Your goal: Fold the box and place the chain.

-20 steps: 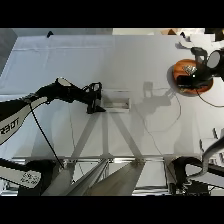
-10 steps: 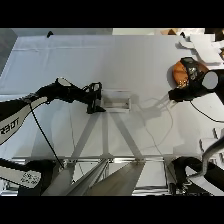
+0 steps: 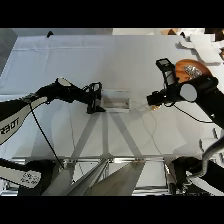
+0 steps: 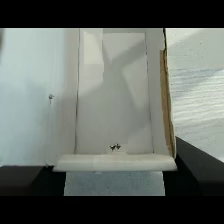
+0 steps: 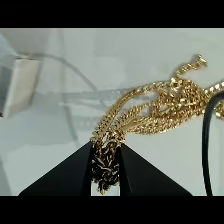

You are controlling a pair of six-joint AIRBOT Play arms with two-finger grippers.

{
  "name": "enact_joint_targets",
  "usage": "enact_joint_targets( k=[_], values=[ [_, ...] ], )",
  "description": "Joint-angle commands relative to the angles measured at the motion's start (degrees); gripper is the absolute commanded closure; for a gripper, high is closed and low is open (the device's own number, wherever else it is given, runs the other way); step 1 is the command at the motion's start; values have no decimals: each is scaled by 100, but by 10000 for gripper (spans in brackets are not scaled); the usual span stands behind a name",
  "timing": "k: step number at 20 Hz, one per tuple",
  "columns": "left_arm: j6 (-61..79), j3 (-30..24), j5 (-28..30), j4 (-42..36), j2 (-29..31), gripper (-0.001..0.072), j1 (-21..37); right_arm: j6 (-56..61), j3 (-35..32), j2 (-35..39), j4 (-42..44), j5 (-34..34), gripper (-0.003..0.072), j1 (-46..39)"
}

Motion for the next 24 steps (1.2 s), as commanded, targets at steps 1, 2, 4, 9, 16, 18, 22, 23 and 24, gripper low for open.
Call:
enact_joint_targets(
  k=[1,2,4,9,16,18,22,23,24],
  values=[
    [2,0,0,0,4,216,2,411,-4,-122,-7,-369,686,531],
    [2,0,2,0,4,216,2,446,-4,-168,-2,-446,686,645],
    [2,0,0,2,4,216,2,446,-2,-229,-11,-608,687,896],
    [2,0,2,0,4,216,2,487,76,-302,-22,-837,687,1220],
    [2,0,2,0,4,216,2,763,181,-304,-2,-1182,688,1353],
    [2,0,0,2,4,216,2,761,337,-404,9,-1099,688,1353],
    [2,0,2,0,4,216,2,741,964,-997,39,-728,687,1419],
    [2,0,0,2,4,216,2,739,1128,-1137,37,-732,687,1491],
    [2,0,0,0,4,216,2,732,1287,-1270,31,-732,687,1574]
  ],
)
